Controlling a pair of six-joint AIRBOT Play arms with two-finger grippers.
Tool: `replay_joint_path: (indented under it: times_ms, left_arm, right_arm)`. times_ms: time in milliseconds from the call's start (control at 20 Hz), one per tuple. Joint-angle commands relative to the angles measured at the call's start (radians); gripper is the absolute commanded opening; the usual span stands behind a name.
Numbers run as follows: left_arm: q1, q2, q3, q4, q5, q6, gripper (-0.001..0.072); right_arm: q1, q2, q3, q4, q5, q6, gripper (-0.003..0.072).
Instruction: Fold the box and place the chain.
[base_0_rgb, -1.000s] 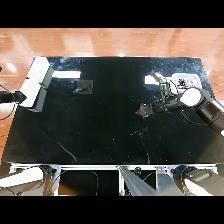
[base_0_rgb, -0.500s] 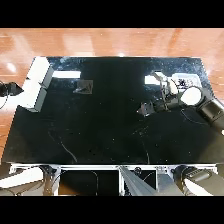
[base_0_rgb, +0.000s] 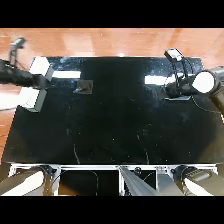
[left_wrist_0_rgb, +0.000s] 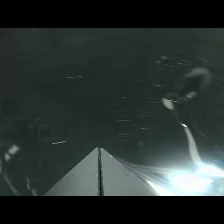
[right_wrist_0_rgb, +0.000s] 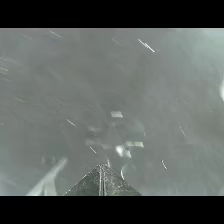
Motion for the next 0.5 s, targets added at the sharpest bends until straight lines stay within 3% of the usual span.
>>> replay_joint_path:
  times_ms: [0,150,450]
  left_arm:
    - [-0.242,0.167,-0.241,0.084,-0.211,-0.13,0.0014]
    - [-0.335,0.215,-0.409,0.28,-0.336,-0.296,0.0016]
    - [-0.334,0.216,-0.431,0.219,-0.325,-0.337,0.0016]
  right_arm:
    - [-0.019,0.013,-0.113,-0.074,0.005,0.175,0.0039]
    - [-0.015,0.014,-0.235,-0.088,-0.042,0.215,0.0038]
    - [-0.015,0.014,-0.246,-0.088,0.013,0.216,0.0038]
